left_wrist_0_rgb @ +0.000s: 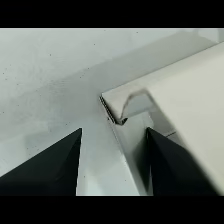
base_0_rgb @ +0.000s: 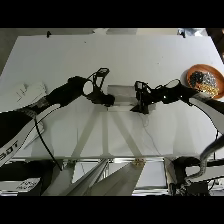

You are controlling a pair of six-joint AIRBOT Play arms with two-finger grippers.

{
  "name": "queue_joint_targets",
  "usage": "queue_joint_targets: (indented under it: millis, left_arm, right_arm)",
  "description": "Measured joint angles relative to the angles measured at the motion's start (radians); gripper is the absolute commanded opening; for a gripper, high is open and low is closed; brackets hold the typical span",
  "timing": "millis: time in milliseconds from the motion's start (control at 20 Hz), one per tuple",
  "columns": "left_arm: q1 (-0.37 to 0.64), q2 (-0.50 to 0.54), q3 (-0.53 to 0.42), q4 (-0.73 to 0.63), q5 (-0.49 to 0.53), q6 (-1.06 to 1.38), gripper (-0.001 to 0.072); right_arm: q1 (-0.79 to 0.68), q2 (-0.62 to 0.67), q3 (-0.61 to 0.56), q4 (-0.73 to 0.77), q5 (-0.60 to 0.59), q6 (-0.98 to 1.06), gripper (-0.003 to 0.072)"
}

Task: Fold the box and place the chain.

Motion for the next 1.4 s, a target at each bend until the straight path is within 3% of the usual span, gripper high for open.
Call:
queue_joint_targets:
  millis: [150, 450, 550, 650, 700, 750, 1000, 1050, 1150, 1200, 1400]
  left_arm:
    - [-0.031, -0.04, 0.068, 0.051, -0.054, -0.072, 0.0391]
    - [-0.066, -0.113, 0.195, 0.107, -0.187, -0.206, 0.0379]
    - [-0.075, -0.132, 0.217, 0.124, -0.219, -0.261, 0.0236]
    - [-0.08, -0.148, 0.229, 0.135, -0.242, -0.32, 0.014]
    - [-0.081, -0.154, 0.232, 0.142, -0.249, -0.347, 0.001]
    - [-0.083, -0.158, 0.235, 0.146, -0.256, -0.375, 0.0005]
    - [-0.084, -0.166, 0.24, 0.148, -0.262, -0.404, 0.0037]
    - [-0.084, -0.166, 0.24, 0.148, -0.262, -0.406, 0.0124]
    - [-0.083, -0.163, 0.24, 0.141, -0.259, -0.408, 0.0384]
    - [-0.079, -0.153, 0.24, 0.135, -0.259, -0.41, 0.042]
    - [-0.03, -0.098, 0.24, 0.101, -0.275, -0.365, 0.042]
  right_arm:
    - [0.0, 0.0, 0.0, 0.0, 0.0, 0.0, 0.0398]
    - [0.0, 0.0, 0.0, 0.0, 0.0, 0.0, 0.0398]
    - [0.0, 0.0, 0.0, 0.0, 0.0, 0.0, 0.0398]
    - [0.0, 0.0, 0.0, 0.0, 0.0, 0.0, 0.0398]
    - [0.0, 0.0, 0.0, 0.0, 0.0, 0.0, 0.0398]
    - [0.0, 0.0, 0.0, 0.002, 0.005, 0.006, 0.0398]
    - [0.0, 0.0, 0.0, 0.0, 0.003, 0.0, 0.0398]
    - [0.0, 0.0, 0.0, 0.0, 0.002, 0.0, 0.0398]
    - [0.0, 0.0, 0.0, -0.001, 0.002, -0.005, 0.0398]
    - [0.0, 0.0, 0.0, -0.001, 0.002, -0.002, 0.0398]
    - [0.0, 0.0, 0.0, 0.0, 0.001, 0.0, 0.0398]
